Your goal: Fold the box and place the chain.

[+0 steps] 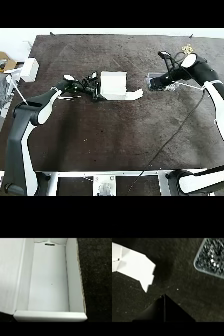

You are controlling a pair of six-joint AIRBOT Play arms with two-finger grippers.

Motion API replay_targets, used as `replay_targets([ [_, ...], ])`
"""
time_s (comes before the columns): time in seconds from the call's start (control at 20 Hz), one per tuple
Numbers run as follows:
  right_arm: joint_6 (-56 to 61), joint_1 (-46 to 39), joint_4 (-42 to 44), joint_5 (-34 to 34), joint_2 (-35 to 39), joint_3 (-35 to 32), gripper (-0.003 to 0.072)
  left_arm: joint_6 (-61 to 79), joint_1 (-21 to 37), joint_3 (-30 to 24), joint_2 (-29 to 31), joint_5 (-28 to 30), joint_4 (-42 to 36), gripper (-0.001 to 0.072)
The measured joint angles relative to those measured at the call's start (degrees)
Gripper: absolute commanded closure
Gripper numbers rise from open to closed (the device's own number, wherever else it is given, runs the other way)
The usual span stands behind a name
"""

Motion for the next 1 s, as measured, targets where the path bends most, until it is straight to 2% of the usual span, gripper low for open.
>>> replay_targets([
  [0.3, 1.92, -2.78, 10.82, -10.01, -0.31, -10.36, 0.0667, 0.00, 0.00, 0.00, 0.02, 0.00, 0.00, 0.0432],
  [0.6, -5.95, -2.54, 28.68, -15.10, -5.99, -13.27, 0.0659, 0.00, 0.00, 0.00, 0.02, 0.00, 0.00, 0.0432],
  [0.65, -7.19, -2.01, 31.47, -15.21, -7.02, -13.40, 0.0523, 0.00, -0.02, 0.00, 0.02, 0.00, 0.00, 0.0432],
  [0.7, -8.70, -1.42, 34.01, -14.45, -7.93, -13.51, 0.0336, 0.00, 0.00, 0.00, 0.02, 0.00, 0.00, 0.0432],
  [0.75, -10.21, -0.92, 36.26, -13.90, -8.52, -13.60, 0.0301, 0.00, 0.00, 0.00, 0.02, 0.00, 0.00, 0.0432],
  [0.9, -14.88, -0.48, 42.47, -11.80, -8.63, -13.68, 0.0299, 0.00, 0.00, 0.00, 0.02, 0.00, 0.00, 0.0432],
  [0.95, -16.04, -0.42, 44.19, -11.21, -8.20, -13.68, 0.0250, 0.00, 0.00, 0.00, 0.02, 0.00, 0.00, 0.0432],
  [1.0, -16.72, -0.44, 45.42, -10.80, -7.85, -13.57, 0.0159, 0.00, -0.02, 0.00, 0.02, 0.00, 0.00, 0.0432],
])
